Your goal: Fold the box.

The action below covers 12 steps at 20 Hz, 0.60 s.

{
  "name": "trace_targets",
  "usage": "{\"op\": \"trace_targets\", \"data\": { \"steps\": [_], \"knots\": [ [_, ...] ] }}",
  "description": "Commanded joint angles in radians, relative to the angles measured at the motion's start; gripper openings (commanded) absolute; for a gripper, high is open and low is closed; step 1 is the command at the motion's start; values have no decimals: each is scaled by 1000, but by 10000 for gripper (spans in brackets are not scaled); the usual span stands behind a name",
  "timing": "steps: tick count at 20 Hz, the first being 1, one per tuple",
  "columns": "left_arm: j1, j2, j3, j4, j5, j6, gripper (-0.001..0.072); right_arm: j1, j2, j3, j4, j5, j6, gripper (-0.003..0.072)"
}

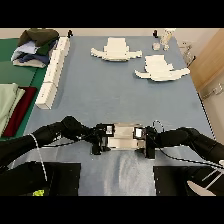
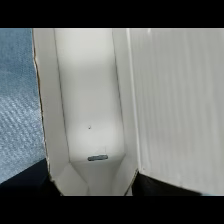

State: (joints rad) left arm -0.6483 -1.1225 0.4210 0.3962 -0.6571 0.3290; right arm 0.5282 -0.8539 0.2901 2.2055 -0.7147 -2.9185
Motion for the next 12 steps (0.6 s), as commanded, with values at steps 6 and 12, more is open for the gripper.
{"op": "trace_targets", "data": {
  "steps": [6,12],
  "knots": [
    [0,0,1,0,-5,0,687,1,-1,-1,0,0,0,406],
    [0,0,1,0,-4,0,442,1,-1,-1,0,0,0,406]
  ]
}}
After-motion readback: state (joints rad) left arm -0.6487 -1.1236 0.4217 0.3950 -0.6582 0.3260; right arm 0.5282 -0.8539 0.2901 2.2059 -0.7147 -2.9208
